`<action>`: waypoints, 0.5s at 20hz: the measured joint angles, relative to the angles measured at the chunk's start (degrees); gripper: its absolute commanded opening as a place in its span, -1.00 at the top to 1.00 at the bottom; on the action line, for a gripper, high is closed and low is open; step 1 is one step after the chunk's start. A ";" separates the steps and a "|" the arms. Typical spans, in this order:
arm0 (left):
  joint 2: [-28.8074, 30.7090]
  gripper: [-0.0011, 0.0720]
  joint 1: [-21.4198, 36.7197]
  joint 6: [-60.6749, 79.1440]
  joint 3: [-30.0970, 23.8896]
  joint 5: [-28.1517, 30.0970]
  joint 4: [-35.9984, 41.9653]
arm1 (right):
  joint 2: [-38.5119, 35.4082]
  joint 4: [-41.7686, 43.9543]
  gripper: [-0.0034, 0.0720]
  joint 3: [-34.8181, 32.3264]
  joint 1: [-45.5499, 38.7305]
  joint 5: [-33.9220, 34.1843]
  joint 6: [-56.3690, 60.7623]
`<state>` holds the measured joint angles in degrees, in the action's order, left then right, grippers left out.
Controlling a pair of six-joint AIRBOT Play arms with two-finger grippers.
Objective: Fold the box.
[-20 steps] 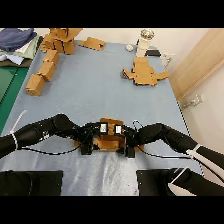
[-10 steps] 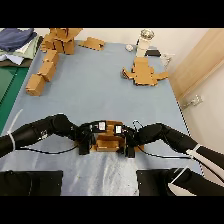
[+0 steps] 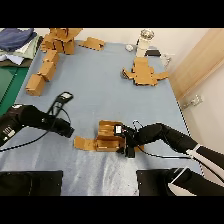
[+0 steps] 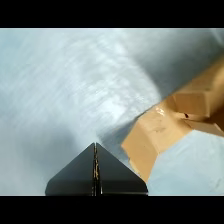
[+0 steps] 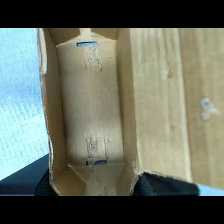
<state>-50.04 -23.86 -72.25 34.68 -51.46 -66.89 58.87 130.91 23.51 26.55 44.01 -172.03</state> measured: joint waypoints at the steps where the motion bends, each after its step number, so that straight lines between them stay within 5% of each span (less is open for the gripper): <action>1: 0.15 0.94 1.88 -2.78 -1.01 -1.18 1.42 | 0.00 0.00 -0.41 0.02 0.00 0.00 0.00; 10: -2.12 0.94 6.36 -4.26 -9.97 -1.25 19.67 | 0.00 0.02 -0.41 0.02 0.00 0.00 -0.02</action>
<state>-52.16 -17.50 -76.51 24.71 -52.71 -47.22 58.87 130.93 23.53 26.55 44.01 -172.05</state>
